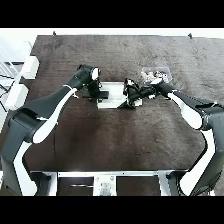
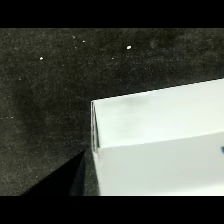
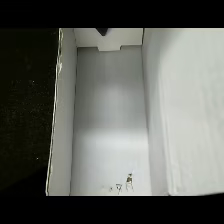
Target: Fold the box and place the chain.
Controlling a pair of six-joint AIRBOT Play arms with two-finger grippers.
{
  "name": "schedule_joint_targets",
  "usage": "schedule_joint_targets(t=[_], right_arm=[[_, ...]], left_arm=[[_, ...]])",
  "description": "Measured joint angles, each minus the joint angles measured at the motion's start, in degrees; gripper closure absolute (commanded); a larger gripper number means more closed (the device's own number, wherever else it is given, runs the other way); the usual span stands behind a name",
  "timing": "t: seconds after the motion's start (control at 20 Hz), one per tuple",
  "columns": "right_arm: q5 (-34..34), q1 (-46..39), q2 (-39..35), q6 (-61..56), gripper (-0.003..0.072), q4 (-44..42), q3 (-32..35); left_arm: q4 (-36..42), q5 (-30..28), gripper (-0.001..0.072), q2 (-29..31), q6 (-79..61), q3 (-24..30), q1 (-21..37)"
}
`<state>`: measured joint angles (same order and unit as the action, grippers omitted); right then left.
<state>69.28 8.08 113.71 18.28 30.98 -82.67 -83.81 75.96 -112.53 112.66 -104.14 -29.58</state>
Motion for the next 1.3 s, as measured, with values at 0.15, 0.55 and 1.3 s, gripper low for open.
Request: schedule_joint_targets(t=[0.15, 0.55, 1.3], right_arm=[[-0.02, 0.0, 0.0, -0.02, 0.0146, -0.07, 0.0], [-0.02, 0.09, 0.0, 0.09, 0.0146, 0.02, 0.0], [-0.02, -0.02, 0.0, 0.04, 0.0146, 0.11, 0.0]], left_arm=[[-0.72, 0.13, 0.0581, -0.07, 0.02, -0.07, -0.04], [-3.26, -0.44, 0.0406, -0.22, -0.55, -0.07, -0.46], [-1.2, -1.46, 0.0055, 7.26, -9.73, 0.07, 0.22]])
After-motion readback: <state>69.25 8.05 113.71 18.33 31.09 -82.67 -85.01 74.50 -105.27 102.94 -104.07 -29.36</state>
